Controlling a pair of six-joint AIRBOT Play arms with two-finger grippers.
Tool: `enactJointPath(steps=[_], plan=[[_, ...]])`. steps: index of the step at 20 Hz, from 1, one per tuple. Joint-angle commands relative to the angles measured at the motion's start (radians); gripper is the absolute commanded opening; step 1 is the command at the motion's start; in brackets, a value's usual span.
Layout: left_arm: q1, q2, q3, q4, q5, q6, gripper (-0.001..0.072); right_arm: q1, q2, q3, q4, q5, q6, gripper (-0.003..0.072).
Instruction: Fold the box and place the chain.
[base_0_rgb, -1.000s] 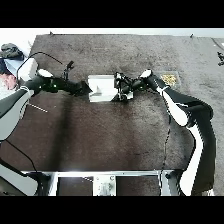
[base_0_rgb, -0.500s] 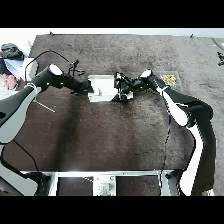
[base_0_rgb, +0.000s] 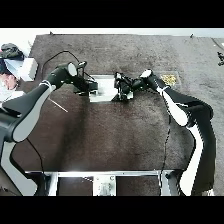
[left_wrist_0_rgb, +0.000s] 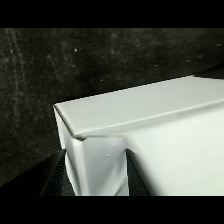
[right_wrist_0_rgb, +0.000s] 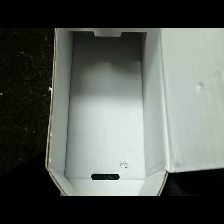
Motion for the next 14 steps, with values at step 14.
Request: enactJointPath(steps=[14], plan=[[-0.095, -0.077, 0.106, 0.395, -0.098, -0.36, 0.0216, 0.001, 0.0, 0.001, 0.001, 0.0, 0.0, 0.0522]])
